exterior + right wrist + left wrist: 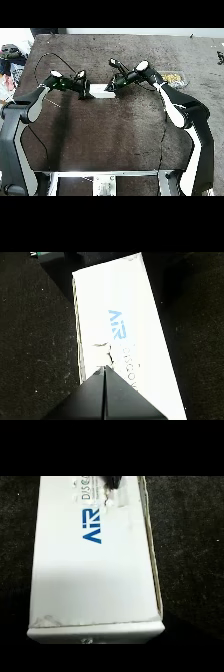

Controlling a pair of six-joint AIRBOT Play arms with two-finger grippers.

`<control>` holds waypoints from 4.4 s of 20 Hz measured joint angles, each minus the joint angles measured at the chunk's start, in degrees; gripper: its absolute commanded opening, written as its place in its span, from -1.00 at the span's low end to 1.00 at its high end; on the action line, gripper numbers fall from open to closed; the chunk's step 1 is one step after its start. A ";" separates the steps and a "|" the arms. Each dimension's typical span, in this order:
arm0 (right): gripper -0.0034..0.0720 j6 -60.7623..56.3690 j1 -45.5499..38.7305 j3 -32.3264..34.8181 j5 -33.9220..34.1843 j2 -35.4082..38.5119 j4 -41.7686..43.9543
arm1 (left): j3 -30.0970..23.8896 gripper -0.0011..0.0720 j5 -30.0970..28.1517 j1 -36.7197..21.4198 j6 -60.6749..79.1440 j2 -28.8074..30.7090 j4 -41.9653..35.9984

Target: Fold the box and place the chain.

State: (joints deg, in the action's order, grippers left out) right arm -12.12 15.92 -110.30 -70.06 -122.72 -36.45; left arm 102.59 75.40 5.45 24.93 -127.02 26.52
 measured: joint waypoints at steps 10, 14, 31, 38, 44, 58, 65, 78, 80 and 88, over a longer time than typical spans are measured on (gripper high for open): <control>-0.89 2.67 -0.11 0.00 -0.09 4.81 7.17 | 0.00 0.03 0.09 0.02 0.00 0.00 0.00; -0.89 -0.68 -0.26 0.00 -1.31 11.85 10.36 | 0.00 0.03 0.07 0.02 0.00 0.00 0.00; -0.88 -27.56 -1.62 52.00 43.54 62.49 -12.35 | 0.00 0.03 0.07 0.02 -0.02 0.00 0.00; -0.88 -28.17 -7.85 92.08 62.45 94.75 -11.26 | 0.00 0.03 0.07 0.02 -0.02 0.00 0.00; -0.88 -28.22 -9.57 105.63 65.96 109.70 -8.50 | 0.00 0.03 0.04 0.02 -0.02 0.00 0.00; -0.88 -28.20 -9.84 109.66 68.00 112.96 -8.55 | 0.00 0.03 0.11 0.02 -0.02 0.00 -0.11; -0.88 -28.20 -9.84 109.70 68.04 112.98 -8.55 | 0.44 -0.95 1.60 -0.31 -2.99 1.07 -2.08; -0.88 -28.20 -9.84 109.70 68.06 112.98 -8.57 | 1.38 -0.95 -29.68 -18.49 -26.95 20.04 -6.64; -0.88 -28.20 -9.84 109.70 68.06 112.98 -8.55 | 0.37 -0.94 -35.01 -22.49 -32.96 20.65 -4.24; -0.88 -28.17 -9.84 109.70 68.06 112.96 -8.57 | -7.93 -0.94 -47.10 -29.68 -41.57 18.38 1.95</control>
State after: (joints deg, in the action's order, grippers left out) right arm -40.29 6.09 -0.60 -2.00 -9.76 -45.01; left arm 94.65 28.29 -24.23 -16.64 -108.64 28.47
